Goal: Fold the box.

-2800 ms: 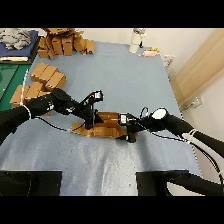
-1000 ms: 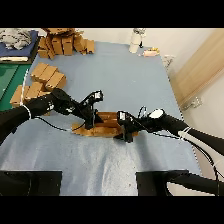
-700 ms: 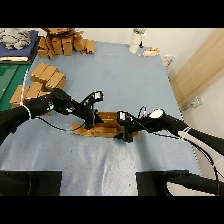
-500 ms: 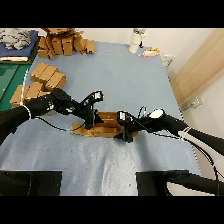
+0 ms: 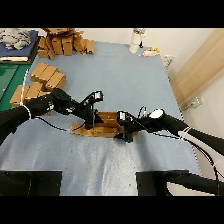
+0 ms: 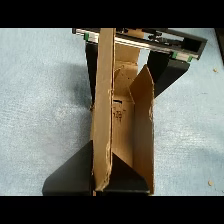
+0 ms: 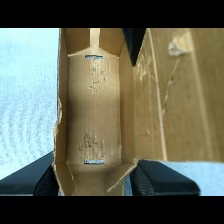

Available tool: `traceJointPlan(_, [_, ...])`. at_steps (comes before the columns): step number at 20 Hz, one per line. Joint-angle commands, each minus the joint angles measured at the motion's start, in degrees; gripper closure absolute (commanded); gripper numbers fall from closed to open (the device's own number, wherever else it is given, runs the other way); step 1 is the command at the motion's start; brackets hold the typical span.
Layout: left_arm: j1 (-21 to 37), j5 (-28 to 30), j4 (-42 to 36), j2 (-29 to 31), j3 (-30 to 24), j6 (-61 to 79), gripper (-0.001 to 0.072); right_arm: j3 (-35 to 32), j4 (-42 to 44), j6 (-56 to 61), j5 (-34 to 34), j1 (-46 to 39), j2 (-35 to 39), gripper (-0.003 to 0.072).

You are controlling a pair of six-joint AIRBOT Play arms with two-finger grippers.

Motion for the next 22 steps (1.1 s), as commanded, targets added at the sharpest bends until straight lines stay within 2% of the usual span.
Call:
traceJointPlan(1, [0.0,-0.02,-0.13,0.0,0.0,0.0,0.0693,0.04,0.0,0.02,-0.02,0.04,-0.02,0.0115])
traceJointPlan(11, [0.0,1.88,-5.35,0.0,0.04,-0.04,0.0693,0.04,0.0,0.0,-0.83,0.04,0.0,0.0115])
traceJointPlan(12, [0.02,2.05,-5.29,0.0,0.04,-0.04,0.0634,0.04,-0.02,0.0,-0.83,0.04,0.0,0.0115])
traceJointPlan(13, [0.13,2.51,-5.6,0.02,0.04,-0.39,0.0295,0.04,0.0,0.02,-0.83,0.04,0.0,0.0115])
traceJointPlan(14, [0.13,3.45,-6.27,0.02,0.04,-3.39,0.0181,0.04,0.0,0.02,-0.83,0.04,0.0,0.0115])
traceJointPlan(18, [1.16,3.82,-3.78,1.62,0.55,-9.9,0.0181,0.04,0.0,0.02,-0.85,0.04,0.0,0.0115])
traceJointPlan(21, [3.98,2.86,9.88,7.13,0.72,-21.07,0.0181,0.04,0.0,0.02,-0.83,0.04,0.04,0.0114])
traceJointPlan(22, [4.68,0.59,14.38,9.07,0.7,-25.94,0.0183,0.04,-0.04,0.02,-0.83,0.04,0.04,0.0114])
